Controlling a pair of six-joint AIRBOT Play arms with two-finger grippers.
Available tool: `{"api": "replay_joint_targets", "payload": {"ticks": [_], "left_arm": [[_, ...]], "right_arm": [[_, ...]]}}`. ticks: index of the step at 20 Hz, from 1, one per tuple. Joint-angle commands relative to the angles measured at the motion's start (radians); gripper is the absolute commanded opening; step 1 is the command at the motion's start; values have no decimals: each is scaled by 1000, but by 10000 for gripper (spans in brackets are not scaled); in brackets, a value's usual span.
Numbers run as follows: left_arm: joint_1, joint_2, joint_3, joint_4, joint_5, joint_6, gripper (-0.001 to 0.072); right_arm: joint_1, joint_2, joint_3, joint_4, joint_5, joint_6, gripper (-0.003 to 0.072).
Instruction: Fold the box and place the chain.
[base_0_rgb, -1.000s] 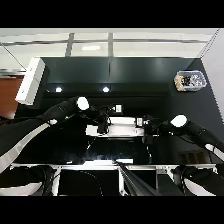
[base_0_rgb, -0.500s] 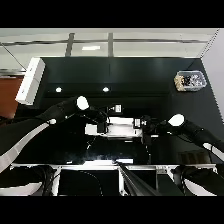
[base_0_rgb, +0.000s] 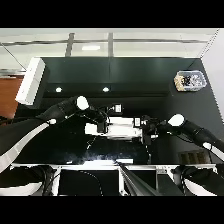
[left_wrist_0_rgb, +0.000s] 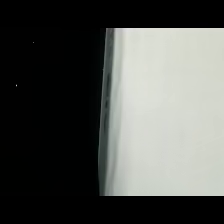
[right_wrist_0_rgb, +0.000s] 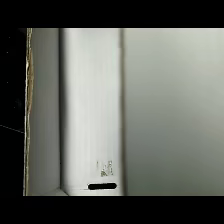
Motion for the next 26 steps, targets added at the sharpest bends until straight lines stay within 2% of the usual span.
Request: {"api": "replay_joint_targets", "payload": {"ticks": [1,8,10,14,15,16,19,25,26], "left_arm": [[0,1,1,0,-1,0,23],[0,1,1,0,-1,0,24],[0,1,1,0,-2,0,24],[0,1,3,0,-20,0,27],[0,4,3,0,-24,-1,58],[0,11,3,0,-30,-2,190],[0,68,3,20,-57,-59,647],[0,259,3,321,-257,-410,654],[0,285,3,352,-291,-462,619]], "right_arm": [[-7,1,1,4,6,7,682],[-6,1,1,1,5,7,681],[-6,1,1,1,5,7,496],[-6,1,1,1,5,7,496],[-6,1,1,1,5,7,496],[-6,1,1,1,5,7,496],[-6,1,1,1,5,7,496],[-6,1,1,0,6,7,496],[-6,1,1,0,6,7,496]]}}
